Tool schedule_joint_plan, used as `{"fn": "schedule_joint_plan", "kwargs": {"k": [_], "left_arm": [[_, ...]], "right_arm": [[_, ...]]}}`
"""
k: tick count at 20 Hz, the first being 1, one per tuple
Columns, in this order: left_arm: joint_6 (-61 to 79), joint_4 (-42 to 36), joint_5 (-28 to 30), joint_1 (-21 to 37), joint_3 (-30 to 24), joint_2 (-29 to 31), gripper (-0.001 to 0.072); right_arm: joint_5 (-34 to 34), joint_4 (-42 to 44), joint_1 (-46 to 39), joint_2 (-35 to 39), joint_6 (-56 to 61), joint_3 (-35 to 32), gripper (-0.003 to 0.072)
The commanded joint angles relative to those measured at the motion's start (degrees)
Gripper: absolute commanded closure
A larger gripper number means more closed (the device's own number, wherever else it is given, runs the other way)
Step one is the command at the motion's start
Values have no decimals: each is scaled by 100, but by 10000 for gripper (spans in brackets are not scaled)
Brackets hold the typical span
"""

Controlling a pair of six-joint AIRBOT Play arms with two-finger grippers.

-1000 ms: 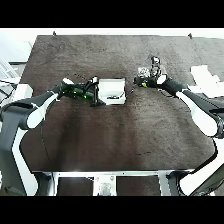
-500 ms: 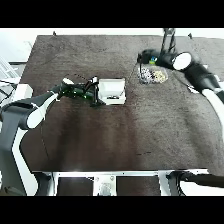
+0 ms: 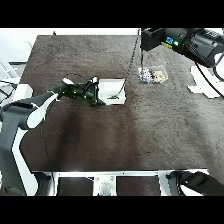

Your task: Fold the box and place the chain.

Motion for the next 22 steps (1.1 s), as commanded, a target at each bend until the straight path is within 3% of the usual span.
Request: {"fn": "schedule_joint_plan", "kwargs": {"k": [1, 5, 14, 22], "left_arm": [[0, 0, -4, -2, 2, 4, 356], [0, 0, -4, -2, 2, 4, 356], [0, 0, -2, -2, 2, 4, 357], [0, 0, -4, -2, 2, 4, 357]], "right_arm": [[28, -57, 522, 136, 144, -15, 674], [-4, -55, 957, 2, 503, -219, 674], [-538, -55, 1025, -697, 1043, -566, 674], [-796, -48, 466, -1888, 1349, -1082, 673]]}}
